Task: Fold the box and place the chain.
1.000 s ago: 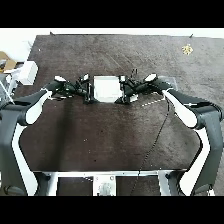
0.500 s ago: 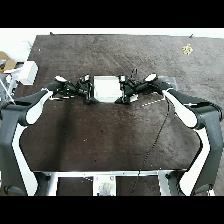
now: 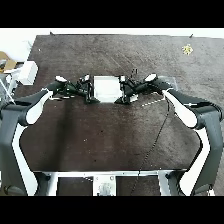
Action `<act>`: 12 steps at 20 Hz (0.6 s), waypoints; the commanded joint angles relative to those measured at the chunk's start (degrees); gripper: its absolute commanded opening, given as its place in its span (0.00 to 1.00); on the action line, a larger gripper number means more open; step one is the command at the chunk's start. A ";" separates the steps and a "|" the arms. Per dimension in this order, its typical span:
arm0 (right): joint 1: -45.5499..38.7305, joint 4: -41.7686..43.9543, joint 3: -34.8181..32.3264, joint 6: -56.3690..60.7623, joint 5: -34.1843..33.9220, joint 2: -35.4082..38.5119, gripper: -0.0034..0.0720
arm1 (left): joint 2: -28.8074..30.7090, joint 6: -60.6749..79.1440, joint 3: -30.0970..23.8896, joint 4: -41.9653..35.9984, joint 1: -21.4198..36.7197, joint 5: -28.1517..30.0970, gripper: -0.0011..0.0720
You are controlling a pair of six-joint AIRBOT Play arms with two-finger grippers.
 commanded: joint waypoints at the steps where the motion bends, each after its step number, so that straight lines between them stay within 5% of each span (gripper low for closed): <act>1: 0.04 0.02 0.00 0.02 0.00 -0.02 0.83 | 0.00 0.02 -0.02 -0.02 -0.02 0.98 0.24; 12: 0.04 0.02 0.00 0.02 0.00 -0.02 0.83 | 0.04 0.00 -0.02 -0.44 -0.02 0.92 0.24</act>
